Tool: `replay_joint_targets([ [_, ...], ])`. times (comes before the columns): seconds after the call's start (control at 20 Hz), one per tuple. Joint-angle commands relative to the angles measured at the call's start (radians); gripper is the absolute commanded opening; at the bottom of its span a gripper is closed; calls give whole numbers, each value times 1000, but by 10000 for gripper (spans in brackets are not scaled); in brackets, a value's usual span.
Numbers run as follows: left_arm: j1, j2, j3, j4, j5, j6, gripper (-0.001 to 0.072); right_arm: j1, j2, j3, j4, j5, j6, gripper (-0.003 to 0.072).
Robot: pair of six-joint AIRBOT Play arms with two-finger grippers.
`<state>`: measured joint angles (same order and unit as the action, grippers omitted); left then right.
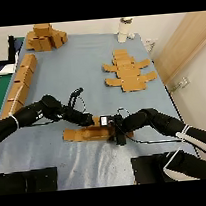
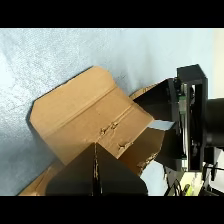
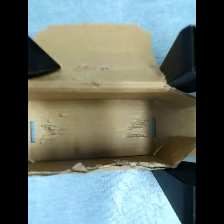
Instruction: Fold the box.
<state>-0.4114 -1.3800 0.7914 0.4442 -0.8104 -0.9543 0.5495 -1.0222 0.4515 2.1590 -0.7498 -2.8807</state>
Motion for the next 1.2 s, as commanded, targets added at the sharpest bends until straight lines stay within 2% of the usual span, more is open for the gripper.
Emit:
replay_joint_targets([
  [0.0, 2, -7, 2, 5, -70, 0, 12, 1, -1, 0, -2, 0, -32, 507],
  [0.35, 9, -7, 9, 5, -108, 23, 13, 1, -1, 0, -2, 0, -34, 507],
  [0.6, 111, 52, 29, 9, -103, 85, 12, 1, -1, 0, -2, -1, -35, 507],
  [0.7, 141, 82, 29, 40, -101, 110, 12, 1, -1, 0, -2, -2, -45, 507],
  [0.95, 143, 104, 28, 167, -98, 134, 12, 1, -1, 0, -5, -11, -98, 507],
  [1.15, 143, 121, 26, 170, -99, 208, 11, 1, -1, 0, -4, -12, -98, 507],
])
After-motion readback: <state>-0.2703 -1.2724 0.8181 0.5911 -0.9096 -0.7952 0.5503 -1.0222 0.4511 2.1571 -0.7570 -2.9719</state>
